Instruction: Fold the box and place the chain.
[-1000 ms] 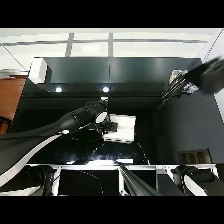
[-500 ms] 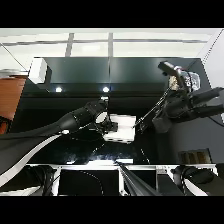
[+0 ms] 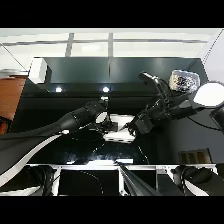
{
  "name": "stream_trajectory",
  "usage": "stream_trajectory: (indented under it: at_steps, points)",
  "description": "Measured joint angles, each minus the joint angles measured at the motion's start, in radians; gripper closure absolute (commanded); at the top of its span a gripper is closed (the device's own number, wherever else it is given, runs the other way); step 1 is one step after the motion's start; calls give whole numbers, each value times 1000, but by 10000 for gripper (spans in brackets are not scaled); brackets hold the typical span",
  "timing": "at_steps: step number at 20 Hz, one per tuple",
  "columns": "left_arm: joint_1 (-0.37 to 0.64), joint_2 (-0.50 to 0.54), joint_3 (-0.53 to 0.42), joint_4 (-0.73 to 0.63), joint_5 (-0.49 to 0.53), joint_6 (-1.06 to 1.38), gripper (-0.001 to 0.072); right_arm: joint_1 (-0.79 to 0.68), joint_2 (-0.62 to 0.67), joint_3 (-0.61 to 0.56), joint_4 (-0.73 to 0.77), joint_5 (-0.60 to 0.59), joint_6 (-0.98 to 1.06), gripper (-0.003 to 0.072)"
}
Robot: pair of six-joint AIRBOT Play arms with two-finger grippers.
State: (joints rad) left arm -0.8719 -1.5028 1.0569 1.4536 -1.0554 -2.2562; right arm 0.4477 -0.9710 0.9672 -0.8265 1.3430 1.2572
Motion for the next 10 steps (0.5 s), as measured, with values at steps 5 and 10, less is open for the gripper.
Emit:
stream_trajectory:
  at_steps: [5,10]
  points:
    - [0,0,0,-1,0,0,677,-16,-9,-2,-47,3,-2,128]
    - [0,0,0,-1,-4,0,677,-216,54,-19,-144,47,-92,128]
